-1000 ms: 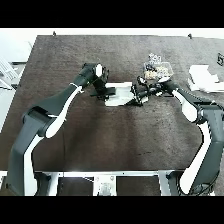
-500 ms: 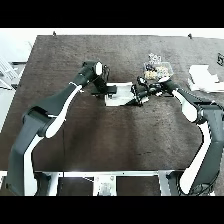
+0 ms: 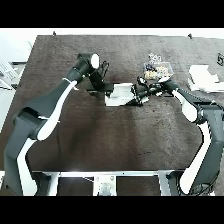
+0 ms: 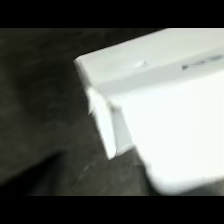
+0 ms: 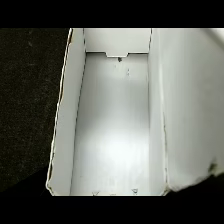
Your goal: Fold the box and place the chain.
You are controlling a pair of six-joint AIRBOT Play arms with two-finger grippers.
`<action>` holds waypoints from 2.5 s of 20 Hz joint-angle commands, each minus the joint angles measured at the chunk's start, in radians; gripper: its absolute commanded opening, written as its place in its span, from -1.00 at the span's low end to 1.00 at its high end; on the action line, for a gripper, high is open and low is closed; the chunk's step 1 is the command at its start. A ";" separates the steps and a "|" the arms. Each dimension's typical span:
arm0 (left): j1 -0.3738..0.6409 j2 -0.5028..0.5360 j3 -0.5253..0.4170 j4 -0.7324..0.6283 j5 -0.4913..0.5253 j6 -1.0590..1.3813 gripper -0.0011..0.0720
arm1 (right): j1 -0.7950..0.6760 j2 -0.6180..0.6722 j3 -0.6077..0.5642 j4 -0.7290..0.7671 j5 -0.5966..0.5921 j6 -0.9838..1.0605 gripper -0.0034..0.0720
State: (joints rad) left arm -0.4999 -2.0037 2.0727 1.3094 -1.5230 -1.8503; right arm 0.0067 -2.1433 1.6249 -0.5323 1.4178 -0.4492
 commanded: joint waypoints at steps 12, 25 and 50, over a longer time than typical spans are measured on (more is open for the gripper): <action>0.203 0.108 -0.233 -0.352 0.095 1.060 0.85 | 0.000 0.000 0.000 0.000 0.000 0.000 0.06; 0.222 0.098 -0.456 -0.538 0.426 1.642 0.85 | 0.000 0.000 0.000 0.000 0.000 0.000 0.06; 0.231 0.098 -0.602 -0.674 0.485 2.121 0.99 | 0.000 0.000 0.000 0.000 0.000 0.000 0.06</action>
State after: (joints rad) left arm -0.2691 -1.9045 1.4742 0.6777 -1.0397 0.2256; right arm 0.0067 -2.1433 1.6249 -0.5320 1.4181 -0.4488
